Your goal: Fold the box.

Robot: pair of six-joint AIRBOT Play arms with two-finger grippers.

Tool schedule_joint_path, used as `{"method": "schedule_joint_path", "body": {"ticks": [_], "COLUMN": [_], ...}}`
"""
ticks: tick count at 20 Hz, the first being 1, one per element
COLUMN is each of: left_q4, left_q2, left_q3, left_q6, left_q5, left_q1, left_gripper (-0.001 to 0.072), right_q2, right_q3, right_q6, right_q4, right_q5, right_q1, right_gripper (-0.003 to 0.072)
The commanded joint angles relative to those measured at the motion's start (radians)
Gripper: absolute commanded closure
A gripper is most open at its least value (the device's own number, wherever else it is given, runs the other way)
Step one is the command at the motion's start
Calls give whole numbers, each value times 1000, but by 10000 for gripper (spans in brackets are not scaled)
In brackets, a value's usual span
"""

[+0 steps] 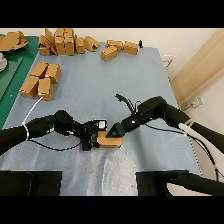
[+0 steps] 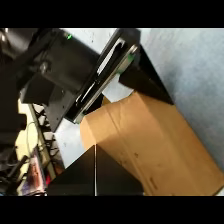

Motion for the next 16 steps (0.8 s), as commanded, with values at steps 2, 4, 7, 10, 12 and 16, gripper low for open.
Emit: {"method": "schedule_joint_path", "body": {"ticks": [2,4,7,10,12,16], "left_q4": [0,0,0,0,0,0], "left_q2": [0,0,0,0,0,0], "left_q3": [1,1,1,1,1,1], "left_q6": [0,0,0,0,0,0], "left_q5": [0,0,0,0,0,0], "left_q1": [0,0,0,0,0,0], "left_gripper": [290,290,290,290,290,290], "right_q2": [170,204,232,255,282,352], "right_q3": [-109,-116,-116,-116,-123,-167], "right_q6": [-92,-160,-217,-218,-218,-226], "right_q4": [-164,-177,-264,-370,-441,-461], "right_q5": [274,382,508,569,571,592], "right_q1": [71,116,217,312,356,368], "right_gripper": [684,683,682,682,682,605]}}
